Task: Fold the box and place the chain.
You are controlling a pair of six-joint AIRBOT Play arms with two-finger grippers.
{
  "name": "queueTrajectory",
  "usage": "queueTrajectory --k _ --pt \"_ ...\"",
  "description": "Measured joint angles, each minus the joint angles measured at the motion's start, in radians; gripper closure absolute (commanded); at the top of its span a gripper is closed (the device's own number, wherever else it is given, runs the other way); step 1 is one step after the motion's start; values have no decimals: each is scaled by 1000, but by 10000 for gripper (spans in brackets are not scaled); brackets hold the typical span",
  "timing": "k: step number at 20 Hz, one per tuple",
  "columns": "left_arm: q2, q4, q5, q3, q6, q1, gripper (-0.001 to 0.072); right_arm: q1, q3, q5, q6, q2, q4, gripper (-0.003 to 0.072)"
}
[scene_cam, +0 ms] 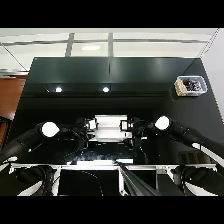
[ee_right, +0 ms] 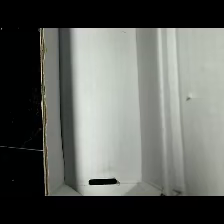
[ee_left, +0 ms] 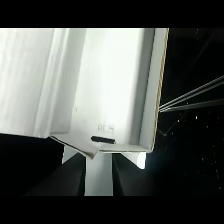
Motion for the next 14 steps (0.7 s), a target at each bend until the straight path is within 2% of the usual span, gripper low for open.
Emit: queueTrajectory --k 9,14 --pt "-60 -193 7 0 42 -8 513 0 0 0 0 0 0 558" --pt "-77 -245 4 0 58 -13 512 0 0 0 0 0 0 557"
